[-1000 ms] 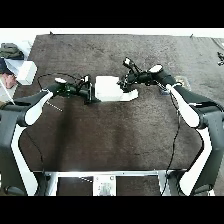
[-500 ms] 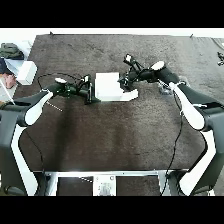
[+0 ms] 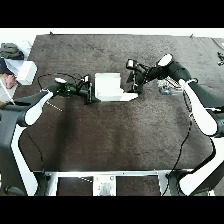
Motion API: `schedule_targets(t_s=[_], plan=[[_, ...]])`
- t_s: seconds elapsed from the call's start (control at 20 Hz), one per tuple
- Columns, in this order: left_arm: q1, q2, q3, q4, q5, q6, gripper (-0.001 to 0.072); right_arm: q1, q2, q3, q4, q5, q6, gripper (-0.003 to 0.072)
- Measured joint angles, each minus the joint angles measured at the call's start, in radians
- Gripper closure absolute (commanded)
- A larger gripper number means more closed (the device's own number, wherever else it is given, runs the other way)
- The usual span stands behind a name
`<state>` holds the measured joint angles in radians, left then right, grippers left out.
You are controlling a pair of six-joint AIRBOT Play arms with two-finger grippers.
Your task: Fold the box and place the chain.
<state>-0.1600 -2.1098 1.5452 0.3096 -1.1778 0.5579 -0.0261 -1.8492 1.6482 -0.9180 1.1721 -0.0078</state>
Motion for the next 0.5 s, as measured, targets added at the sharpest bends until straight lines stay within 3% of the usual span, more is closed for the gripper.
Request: schedule_targets(t_s=[0.25,0.3,0.5], plan=[[0.0,0.0,0.0,0.0,0.0,0.0,0.0475,0.037,-0.026,-0.029,-0.043,-0.051,0.003,0.0103],[0.0,0.0,0.0,0.0,0.0,0.0,0.0475,0.046,-0.032,-0.031,-0.047,-0.063,0.003,0.0204],[0.0,0.0,0.0,0.001,0.0,0.0,0.0475,0.071,-0.049,-0.035,-0.053,-0.08,0.004,0.0213]])
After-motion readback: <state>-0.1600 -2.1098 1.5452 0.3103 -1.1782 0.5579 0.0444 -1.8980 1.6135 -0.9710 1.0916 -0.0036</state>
